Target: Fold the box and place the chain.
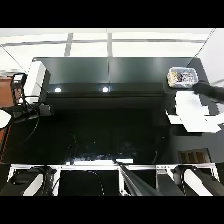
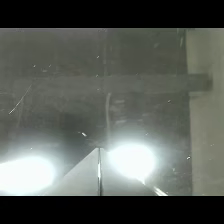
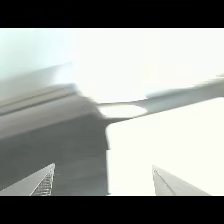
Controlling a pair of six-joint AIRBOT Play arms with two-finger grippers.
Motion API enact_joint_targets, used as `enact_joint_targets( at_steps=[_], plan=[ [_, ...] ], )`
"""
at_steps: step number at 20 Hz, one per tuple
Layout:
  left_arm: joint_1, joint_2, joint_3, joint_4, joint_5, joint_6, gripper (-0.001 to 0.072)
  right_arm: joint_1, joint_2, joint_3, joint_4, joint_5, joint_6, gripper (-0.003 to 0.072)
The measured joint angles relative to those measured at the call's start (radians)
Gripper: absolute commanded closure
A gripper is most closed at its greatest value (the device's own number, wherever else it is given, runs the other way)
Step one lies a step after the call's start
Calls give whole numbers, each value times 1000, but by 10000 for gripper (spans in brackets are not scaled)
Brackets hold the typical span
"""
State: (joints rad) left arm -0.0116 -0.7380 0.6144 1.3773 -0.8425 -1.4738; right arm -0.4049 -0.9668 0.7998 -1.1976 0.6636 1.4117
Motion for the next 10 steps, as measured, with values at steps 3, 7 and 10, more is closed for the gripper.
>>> enact_joint_targets(
  at_steps=[3,7,10],
  plan=[
    [0,-7,-1,-33,23,0,0,-312,-108,106,-86,120,39,-30],
    [-1,-32,-1,-68,41,0,0,-584,-325,277,-69,321,-110,-30],
    [-1,-54,-1,-89,49,0,1,-645,-517,423,4,499,-281,-30]
  ],
)
